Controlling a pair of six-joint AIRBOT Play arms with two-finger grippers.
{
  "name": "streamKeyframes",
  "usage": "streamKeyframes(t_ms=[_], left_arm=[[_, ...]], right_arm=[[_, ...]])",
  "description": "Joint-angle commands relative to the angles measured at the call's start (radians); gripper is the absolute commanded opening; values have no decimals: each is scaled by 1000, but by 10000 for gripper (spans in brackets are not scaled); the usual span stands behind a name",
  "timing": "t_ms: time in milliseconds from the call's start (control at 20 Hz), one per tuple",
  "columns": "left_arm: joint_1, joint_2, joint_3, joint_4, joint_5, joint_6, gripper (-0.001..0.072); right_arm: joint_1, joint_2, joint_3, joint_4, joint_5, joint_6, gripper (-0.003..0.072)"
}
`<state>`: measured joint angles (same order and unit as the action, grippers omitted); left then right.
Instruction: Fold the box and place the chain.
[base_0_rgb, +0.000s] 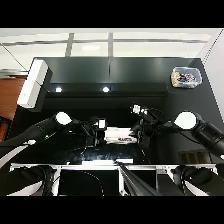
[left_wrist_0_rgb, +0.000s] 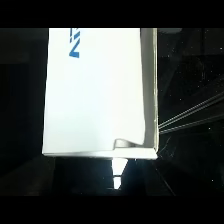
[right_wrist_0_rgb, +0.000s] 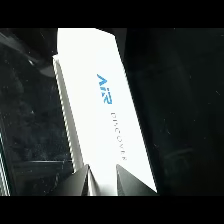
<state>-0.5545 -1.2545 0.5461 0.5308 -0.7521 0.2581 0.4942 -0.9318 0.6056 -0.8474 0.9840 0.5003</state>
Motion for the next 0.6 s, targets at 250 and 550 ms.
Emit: streamKeyframes(t_ms=[250,550], left_arm=[[-1,-1,0,0,0,-1,360],[-1,-1,0,0,0,-1,360]], right_arm=[[0,-2,-14,-3,-1,1,200],[0,-4,-14,-3,-1,1,200]])
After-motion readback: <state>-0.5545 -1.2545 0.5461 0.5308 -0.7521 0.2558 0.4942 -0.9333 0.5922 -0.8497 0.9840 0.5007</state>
